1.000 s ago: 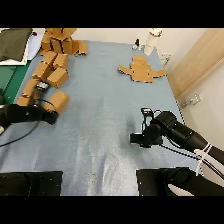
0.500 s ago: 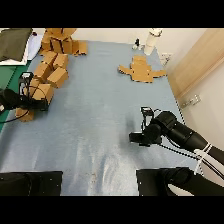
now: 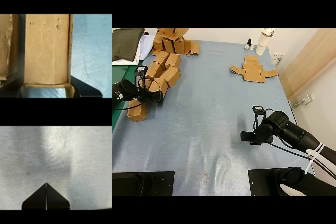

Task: Fold the box.

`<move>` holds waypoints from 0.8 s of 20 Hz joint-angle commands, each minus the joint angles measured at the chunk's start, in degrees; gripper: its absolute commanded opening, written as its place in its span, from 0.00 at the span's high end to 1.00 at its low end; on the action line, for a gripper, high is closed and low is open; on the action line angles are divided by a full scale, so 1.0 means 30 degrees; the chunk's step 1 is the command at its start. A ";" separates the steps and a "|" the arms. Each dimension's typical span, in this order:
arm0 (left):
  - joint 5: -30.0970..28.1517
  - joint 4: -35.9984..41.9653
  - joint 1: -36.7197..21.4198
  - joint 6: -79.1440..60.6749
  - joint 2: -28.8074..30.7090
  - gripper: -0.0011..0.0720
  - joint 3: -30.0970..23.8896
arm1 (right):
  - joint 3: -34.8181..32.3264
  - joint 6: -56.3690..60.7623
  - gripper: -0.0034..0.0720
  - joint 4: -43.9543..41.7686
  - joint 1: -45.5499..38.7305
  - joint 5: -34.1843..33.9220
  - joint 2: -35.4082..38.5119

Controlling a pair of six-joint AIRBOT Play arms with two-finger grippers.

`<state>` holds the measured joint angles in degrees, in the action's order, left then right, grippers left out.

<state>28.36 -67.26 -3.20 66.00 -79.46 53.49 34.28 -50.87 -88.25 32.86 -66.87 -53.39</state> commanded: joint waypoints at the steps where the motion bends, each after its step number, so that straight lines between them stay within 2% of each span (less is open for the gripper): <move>1: -0.0087 0.0058 0.0000 -0.0051 -0.0561 0.26 0.0262 | 0.0015 -0.0007 0.95 -0.0007 -0.0007 0.0175 -0.0015; 4: -0.0029 0.0051 0.0000 -0.0058 -0.0699 0.26 0.0270 | 0.0015 -0.0029 0.95 -0.0007 0.0000 0.0168 -0.0015; 5: -0.0007 0.0000 0.0000 -0.0058 -0.0692 0.18 0.0321 | 0.0015 -0.0036 0.95 -0.0007 -0.0007 0.0168 -0.0015; 6: 0.0036 -0.0015 0.0000 -0.0051 -0.0692 0.01 0.0379 | 0.0015 -0.0029 0.95 -0.0007 -0.0007 0.0168 -0.0015; 10: 0.0707 -0.0015 0.0000 -0.0066 -0.0670 0.01 0.0546 | 0.0015 -0.0036 0.95 -0.0007 -0.0007 0.0160 -0.0015; 12: 0.2535 -0.0903 -0.0160 -0.0036 -0.0525 0.01 0.1217 | 0.0015 -0.0044 0.95 -0.0015 0.0000 0.0160 -0.0015; 16: 0.7847 -0.1348 -0.1260 0.0007 0.0423 0.01 0.3701 | 0.0015 -0.0051 0.95 -0.0342 -0.0007 0.0168 -0.0015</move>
<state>40.93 -70.08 -5.23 65.89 -79.79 60.49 34.28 -50.98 -88.38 32.86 -66.41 -53.41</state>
